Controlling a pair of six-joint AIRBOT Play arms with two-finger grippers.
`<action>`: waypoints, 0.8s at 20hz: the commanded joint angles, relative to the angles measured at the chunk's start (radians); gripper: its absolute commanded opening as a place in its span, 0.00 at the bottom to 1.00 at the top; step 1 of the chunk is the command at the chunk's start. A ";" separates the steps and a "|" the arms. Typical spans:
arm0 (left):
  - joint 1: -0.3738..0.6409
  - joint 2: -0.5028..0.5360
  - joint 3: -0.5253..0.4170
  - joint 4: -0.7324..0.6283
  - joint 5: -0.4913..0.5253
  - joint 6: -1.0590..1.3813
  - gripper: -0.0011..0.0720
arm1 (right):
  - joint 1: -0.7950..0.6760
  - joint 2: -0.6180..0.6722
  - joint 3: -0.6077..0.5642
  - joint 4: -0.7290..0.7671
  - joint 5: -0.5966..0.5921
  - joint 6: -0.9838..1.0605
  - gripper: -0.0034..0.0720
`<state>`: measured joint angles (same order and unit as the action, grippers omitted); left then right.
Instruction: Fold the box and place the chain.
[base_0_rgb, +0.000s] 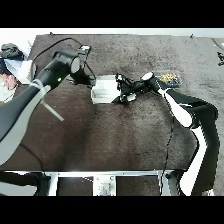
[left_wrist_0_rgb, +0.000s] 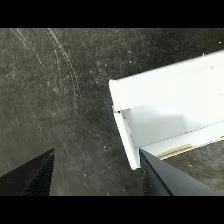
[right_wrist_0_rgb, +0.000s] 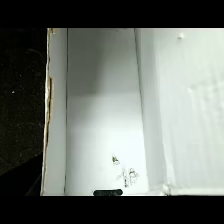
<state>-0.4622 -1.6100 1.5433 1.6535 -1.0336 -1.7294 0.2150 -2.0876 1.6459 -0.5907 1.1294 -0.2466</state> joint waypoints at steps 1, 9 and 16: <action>0.063 0.144 -0.297 -0.139 0.360 0.207 0.80 | 0.000 0.000 0.000 0.000 0.000 0.000 0.67; 0.135 0.164 -0.386 -0.302 0.477 0.378 0.80 | 0.000 0.000 0.000 0.000 0.000 0.000 0.67; 0.311 0.047 -0.308 -0.903 0.521 1.000 0.76 | 0.000 0.000 0.000 0.000 0.000 0.000 0.67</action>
<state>-0.2333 -1.5101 1.1923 1.1172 -0.4728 -1.1110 0.2150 -2.0876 1.6459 -0.5907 1.1290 -0.2466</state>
